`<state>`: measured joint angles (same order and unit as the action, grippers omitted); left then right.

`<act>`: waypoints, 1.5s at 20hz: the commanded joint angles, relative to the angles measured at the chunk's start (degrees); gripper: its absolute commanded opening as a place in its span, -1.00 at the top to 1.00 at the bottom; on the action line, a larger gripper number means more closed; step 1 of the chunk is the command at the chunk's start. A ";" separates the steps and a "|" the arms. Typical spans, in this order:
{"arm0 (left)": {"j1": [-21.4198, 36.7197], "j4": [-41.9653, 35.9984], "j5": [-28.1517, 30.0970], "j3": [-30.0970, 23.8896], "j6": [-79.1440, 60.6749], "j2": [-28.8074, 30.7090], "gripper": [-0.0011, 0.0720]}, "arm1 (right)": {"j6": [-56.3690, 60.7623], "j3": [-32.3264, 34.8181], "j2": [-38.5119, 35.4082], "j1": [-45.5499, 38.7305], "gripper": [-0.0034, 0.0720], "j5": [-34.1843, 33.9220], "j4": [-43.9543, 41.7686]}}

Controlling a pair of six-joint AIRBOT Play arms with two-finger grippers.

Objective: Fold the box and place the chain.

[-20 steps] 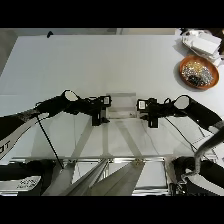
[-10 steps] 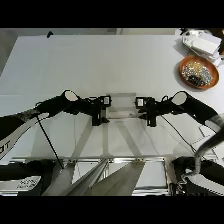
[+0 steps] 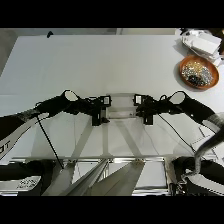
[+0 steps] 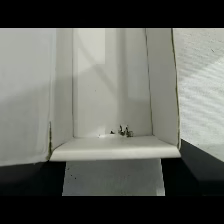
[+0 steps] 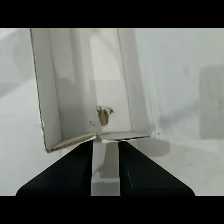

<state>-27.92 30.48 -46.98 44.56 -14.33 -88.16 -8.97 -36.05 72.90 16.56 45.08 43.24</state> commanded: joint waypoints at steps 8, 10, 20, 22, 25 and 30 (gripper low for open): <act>-0.02 -0.02 0.00 -0.02 0.02 0.02 0.56 | -2.95 -0.02 0.68 1.95 0.49 -4.15 -6.27; -0.02 0.00 0.00 -0.02 0.02 0.02 0.56 | -3.56 -0.02 0.87 1.95 0.49 -4.15 -6.40; -0.02 0.00 0.00 -0.02 0.02 0.02 0.56 | -0.31 -0.02 -1.22 1.88 0.58 -4.00 -3.50; -0.02 -0.02 0.00 -0.02 0.02 0.02 0.56 | 4.87 -0.02 -4.79 1.88 0.85 -3.96 3.80; -0.02 -0.02 0.00 -0.02 0.02 0.02 0.56 | 17.77 -0.02 -10.71 1.88 0.85 -3.74 16.06; -0.02 -0.02 0.00 -0.02 0.02 0.02 0.56 | 35.87 0.00 -19.61 1.38 0.85 -2.43 23.96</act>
<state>-27.92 30.48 -46.98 44.56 -14.37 -88.18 14.70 -36.05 57.84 18.33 42.15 60.77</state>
